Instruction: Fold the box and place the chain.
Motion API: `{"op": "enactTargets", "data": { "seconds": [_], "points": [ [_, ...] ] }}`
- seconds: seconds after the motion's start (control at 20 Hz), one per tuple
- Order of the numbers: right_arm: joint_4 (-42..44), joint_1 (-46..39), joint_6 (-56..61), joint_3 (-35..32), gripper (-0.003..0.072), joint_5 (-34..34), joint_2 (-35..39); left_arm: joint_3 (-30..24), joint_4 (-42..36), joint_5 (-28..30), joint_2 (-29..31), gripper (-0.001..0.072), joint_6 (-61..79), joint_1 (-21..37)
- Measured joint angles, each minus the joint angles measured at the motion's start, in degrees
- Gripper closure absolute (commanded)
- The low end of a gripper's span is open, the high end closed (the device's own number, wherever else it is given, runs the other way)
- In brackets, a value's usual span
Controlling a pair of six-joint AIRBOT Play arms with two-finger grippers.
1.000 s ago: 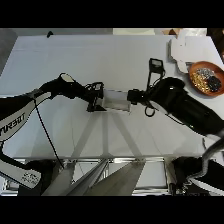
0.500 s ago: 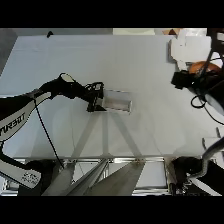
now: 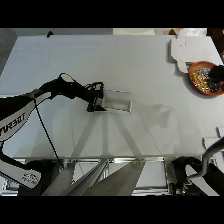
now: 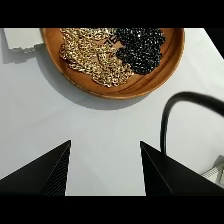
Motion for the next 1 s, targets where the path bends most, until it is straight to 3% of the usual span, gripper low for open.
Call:
{"op": "enactTargets", "data": {
  "seconds": [0.25,0.6,1.0],
  "points": [
    [15.3,-13.8,-13.7,0.0,0.0211,-8.9,-11.0,0.0,0.0,0.0,0.0,0.0375,0.0,0.0],
    [22.8,-18.7,-19.1,1.9,0.0228,-25.3,-26.6,0.0,0.0,0.0,0.0,0.0375,0.0,0.0],
    [26.0,-18.4,-19.8,12.2,0.0231,-28.1,-40.9,0.0,0.0,0.0,0.0,0.0375,0.0,0.0]
  ]
}}
